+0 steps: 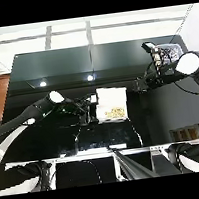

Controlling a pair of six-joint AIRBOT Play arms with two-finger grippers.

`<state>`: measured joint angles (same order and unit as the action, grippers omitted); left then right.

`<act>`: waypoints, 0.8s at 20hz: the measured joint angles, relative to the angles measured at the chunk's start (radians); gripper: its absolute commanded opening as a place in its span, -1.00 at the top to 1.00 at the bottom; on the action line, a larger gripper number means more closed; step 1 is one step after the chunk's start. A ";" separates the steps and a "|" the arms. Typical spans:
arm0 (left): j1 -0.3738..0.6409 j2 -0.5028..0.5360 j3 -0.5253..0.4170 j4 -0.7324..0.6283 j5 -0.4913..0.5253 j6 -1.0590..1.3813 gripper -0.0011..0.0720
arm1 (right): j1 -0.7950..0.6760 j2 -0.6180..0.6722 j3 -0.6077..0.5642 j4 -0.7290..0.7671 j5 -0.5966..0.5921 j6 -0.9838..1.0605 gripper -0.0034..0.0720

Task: Fold the box and place the chain.

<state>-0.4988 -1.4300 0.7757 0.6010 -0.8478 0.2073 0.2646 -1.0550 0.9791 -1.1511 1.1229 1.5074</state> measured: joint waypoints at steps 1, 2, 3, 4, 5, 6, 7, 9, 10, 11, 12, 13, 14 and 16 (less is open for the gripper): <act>0.000 0.000 0.000 -0.005 0.000 0.001 -0.94 | 0.000 0.000 0.000 0.003 0.000 0.000 0.24; 0.000 0.000 0.000 -0.011 0.000 0.005 -0.94 | 0.000 0.000 0.000 0.005 -0.001 0.000 0.24; -0.002 0.000 0.000 -0.017 0.002 0.008 -0.93 | 0.000 0.000 0.000 0.009 -0.002 0.000 0.24; -0.005 0.000 0.000 -0.022 0.004 0.013 -0.80 | 0.000 0.000 0.000 0.011 -0.003 0.000 0.24; -0.006 0.000 0.000 -0.026 0.006 0.015 -0.60 | 0.000 0.000 0.000 0.011 -0.003 0.000 0.24; -0.008 0.000 0.000 -0.027 0.009 0.017 -0.50 | 0.000 0.000 0.000 0.013 -0.003 0.000 0.24; -0.010 0.000 0.000 -0.030 0.010 0.019 -0.17 | 0.000 0.000 0.000 0.015 -0.003 0.000 0.24; -0.013 0.000 0.000 -0.034 0.010 0.022 0.36 | 0.000 0.000 0.000 0.016 -0.003 0.000 0.24; -0.013 0.001 0.000 -0.034 0.010 0.022 0.36 | 0.000 0.000 0.000 0.016 -0.003 0.000 0.24; -0.013 0.002 0.000 -0.034 0.010 0.022 0.36 | 0.000 0.000 0.000 0.016 -0.003 0.000 0.24; -0.014 0.005 0.000 -0.034 0.010 0.022 0.36 | 0.000 0.000 0.000 0.016 -0.006 0.000 0.24; -0.014 0.008 0.000 -0.035 0.012 0.022 0.36 | 0.000 0.000 0.000 0.016 -0.014 0.000 0.24; -0.013 0.012 0.000 -0.035 0.023 0.011 0.36 | 0.000 0.000 0.000 0.015 -0.030 0.000 0.24; -0.009 0.019 0.000 -0.038 0.045 -0.022 0.36 | 0.000 -0.005 0.000 0.015 -0.083 0.000 0.24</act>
<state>-0.5079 -1.4109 0.7757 0.5632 -0.8032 0.1852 0.2646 -1.0599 0.9791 -1.1362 1.0401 1.5070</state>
